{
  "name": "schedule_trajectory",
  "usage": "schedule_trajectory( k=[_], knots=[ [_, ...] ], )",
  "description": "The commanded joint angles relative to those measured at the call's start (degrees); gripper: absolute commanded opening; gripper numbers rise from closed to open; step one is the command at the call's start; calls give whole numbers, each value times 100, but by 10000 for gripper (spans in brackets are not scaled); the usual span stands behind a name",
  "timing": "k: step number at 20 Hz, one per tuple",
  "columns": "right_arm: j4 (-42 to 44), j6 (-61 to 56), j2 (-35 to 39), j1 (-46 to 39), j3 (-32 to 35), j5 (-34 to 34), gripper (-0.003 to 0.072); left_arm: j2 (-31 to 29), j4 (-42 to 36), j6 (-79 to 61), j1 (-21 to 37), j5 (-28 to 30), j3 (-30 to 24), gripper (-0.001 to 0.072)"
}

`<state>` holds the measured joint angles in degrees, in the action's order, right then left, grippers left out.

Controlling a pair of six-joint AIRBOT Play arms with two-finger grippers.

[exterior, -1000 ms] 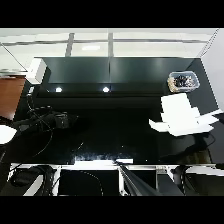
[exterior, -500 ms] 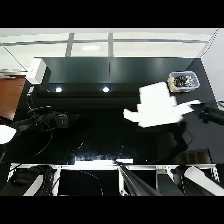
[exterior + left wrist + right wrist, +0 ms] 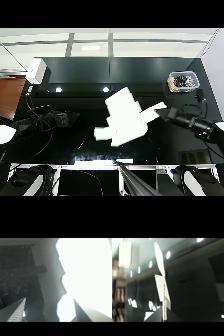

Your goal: Fold the box and place the chain.

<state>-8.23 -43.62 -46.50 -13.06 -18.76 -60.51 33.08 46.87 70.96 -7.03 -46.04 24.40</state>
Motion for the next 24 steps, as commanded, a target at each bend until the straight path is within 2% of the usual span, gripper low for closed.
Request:
schedule_trajectory(
  k=[1, 3, 7, 9, 13, 17, 22, 24],
  knots=[
    [15, 966, 363, 981, 98, -76, 9, 26, -2, 63, -2, 20, -2, 712],
    [-101, 1274, 361, 1300, 101, 61, 8, 164, 0, 422, -2, -162, -2, 712],
    [-466, 1283, 361, 1731, 101, 616, 9, 723, -4, 581, -2, -962, -4, 712],
    [-575, 1279, 361, 1814, 101, 726, 9, 951, -131, 688, -2, -1113, -63, 712],
    [-573, 1279, 361, 1818, 101, 769, 9, 1032, -1034, 542, -2, -992, -719, 712],
    [-573, 1268, 361, 1818, 101, 782, 9, 1088, -2610, -599, -4, -651, -1410, 712],
    [-573, 1257, 361, 1818, 101, 782, 9, 1867, -3359, -1639, -4, -575, -1464, 707],
    [-570, 1257, 361, 1818, 101, 782, 9, 2247, -3882, -2229, -33, -586, -1464, 707]
  ],
)
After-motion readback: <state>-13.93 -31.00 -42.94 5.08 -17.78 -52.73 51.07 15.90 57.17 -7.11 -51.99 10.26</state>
